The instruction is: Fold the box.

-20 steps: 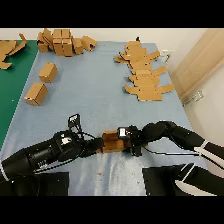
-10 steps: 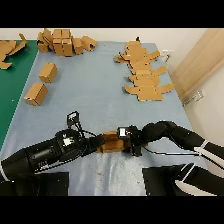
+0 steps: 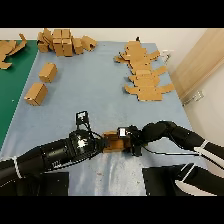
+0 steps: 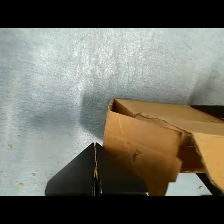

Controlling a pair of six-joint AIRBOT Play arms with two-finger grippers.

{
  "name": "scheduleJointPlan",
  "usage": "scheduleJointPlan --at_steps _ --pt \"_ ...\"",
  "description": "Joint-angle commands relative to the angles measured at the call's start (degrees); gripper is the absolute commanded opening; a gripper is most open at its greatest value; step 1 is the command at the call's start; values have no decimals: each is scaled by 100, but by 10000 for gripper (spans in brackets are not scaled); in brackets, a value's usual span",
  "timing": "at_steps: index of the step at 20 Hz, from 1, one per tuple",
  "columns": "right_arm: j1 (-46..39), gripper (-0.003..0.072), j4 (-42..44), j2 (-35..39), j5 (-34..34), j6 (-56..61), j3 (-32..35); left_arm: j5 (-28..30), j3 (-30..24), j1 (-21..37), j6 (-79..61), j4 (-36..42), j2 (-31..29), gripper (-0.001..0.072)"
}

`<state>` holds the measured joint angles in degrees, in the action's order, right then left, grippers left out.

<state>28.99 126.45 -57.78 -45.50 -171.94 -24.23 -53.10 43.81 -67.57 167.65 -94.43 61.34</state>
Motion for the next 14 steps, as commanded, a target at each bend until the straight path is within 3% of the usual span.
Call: scheduleJointPlan --at_steps 1,5,7,14 --pt "2 510 0 -2 -2 0 2 -249 151 -28 -24 -162 55 10" --pt "2 510 0 -2 -2 0 2 -232 162 -28 -120 -162 42 14" --pt "2 510 2 -2 0 0 2 -236 160 -28 -214 -164 46 285" --pt "2 510 0 -2 -2 0 2 48 162 -24 -210 -184 44 285"
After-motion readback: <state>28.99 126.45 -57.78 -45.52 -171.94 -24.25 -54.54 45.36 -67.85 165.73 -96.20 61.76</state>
